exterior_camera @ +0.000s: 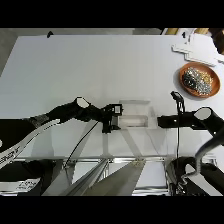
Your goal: Fold the box and place the chain.
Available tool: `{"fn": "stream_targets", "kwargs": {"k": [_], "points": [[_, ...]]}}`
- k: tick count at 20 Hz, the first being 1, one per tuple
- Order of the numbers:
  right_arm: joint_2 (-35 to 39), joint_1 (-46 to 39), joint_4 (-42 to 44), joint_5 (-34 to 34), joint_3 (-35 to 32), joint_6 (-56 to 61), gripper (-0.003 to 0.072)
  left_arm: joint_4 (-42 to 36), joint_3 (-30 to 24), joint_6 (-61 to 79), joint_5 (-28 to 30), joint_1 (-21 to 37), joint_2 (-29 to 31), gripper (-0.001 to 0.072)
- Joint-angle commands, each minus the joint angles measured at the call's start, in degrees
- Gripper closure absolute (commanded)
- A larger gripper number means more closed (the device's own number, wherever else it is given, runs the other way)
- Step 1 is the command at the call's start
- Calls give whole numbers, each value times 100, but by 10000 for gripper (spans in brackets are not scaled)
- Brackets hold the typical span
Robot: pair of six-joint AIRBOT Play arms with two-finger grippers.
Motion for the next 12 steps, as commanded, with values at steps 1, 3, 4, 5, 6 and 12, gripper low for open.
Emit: {"fn": "stream_targets", "kwargs": {"k": [1, 3, 4, 5, 6, 12], "points": [[192, 136, 280, 175, 0, -92, 664, 0, 4, 0, 2, 2, 2, 399], [374, 136, 437, 337, 0, -90, 512, 0, 4, 0, 2, 2, 2, 399], [442, 136, 592, 391, 0, -92, 443, 0, 4, 0, 2, 2, 2, 399], [507, 136, 765, 444, 0, -103, 438, 0, 4, 0, 0, 2, 2, 399], [603, 138, 916, 474, 0, -168, 438, 0, 4, 0, 2, 2, 2, 399], [953, 142, 1029, 551, -2, -221, 357, 0, 4, 0, 2, 2, 2, 399]]}}
